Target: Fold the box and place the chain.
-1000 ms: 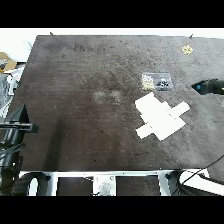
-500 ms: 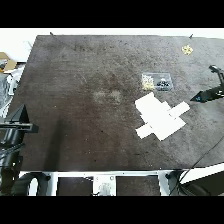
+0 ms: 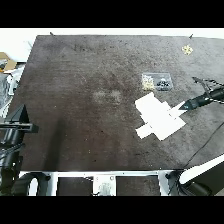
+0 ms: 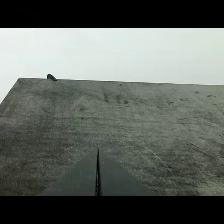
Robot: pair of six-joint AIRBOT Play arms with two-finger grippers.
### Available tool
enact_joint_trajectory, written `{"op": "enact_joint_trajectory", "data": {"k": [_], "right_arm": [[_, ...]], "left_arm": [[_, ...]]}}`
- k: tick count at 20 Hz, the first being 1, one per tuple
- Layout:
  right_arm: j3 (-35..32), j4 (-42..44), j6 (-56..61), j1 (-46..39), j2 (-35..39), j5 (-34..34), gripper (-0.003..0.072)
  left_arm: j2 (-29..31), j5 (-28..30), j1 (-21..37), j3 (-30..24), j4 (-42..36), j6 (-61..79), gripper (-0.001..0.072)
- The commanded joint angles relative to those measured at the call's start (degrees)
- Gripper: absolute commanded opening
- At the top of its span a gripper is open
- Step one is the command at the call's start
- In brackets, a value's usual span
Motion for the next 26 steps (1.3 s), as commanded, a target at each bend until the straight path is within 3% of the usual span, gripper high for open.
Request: {"op": "enact_joint_trajectory", "data": {"k": [1, 3, 4, 8, 14, 18, 21, 23, 26], "right_arm": [[-1.0, 2.7, -1.7, 0.9, -0.8, 5.1, 0.0297], [-2.4, 2.2, -2.8, 1.3, -0.8, 9.0, 0.0066], [-3.0, 2.2, -2.6, 1.3, -0.5, 10.0, 0.0003], [-8.7, 3.3, -1.7, 1.3, 5.5, 10.0, 0.0], [-30.2, 14.8, 3.1, 3.0, 22.7, 2.1, -0.0001], [-47.4, 30.1, 3.0, 9.7, 35.4, -9.7, -0.0001], [-58.8, 45.6, 3.0, 16.5, 43.3, -23.4, 0.0], [-62.1, 49.9, 3.0, 22.4, 44.6, -31.8, 0.0], [-61.8, 53.2, 1.5, 31.6, 42.8, -41.5, 0.0]], "left_arm": [[0.0, 0.0, 0.1, 0.0, 0.0, 0.0, 0.0013], [0.0, 0.0, 0.1, 0.0, 0.0, 0.0, 0.0013], [0.0, 0.0, 0.1, 0.0, 0.0, 0.0, 0.0013], [0.0, 0.0, 0.1, 0.0, 0.0, 0.0, 0.0013], [0.0, 0.0, 0.1, 0.0, 0.0, 0.0, 0.0013], [0.0, 0.0, 0.1, 0.0, 0.0, 0.0, 0.0013], [0.0, 0.0, 0.1, 0.0, 0.0, 0.0, 0.0013], [0.0, 0.0, 0.1, 0.0, 0.0, 0.0, 0.0013], [0.0, -0.1, 0.1, 0.0, 0.0, 0.0, 0.0013]]}}
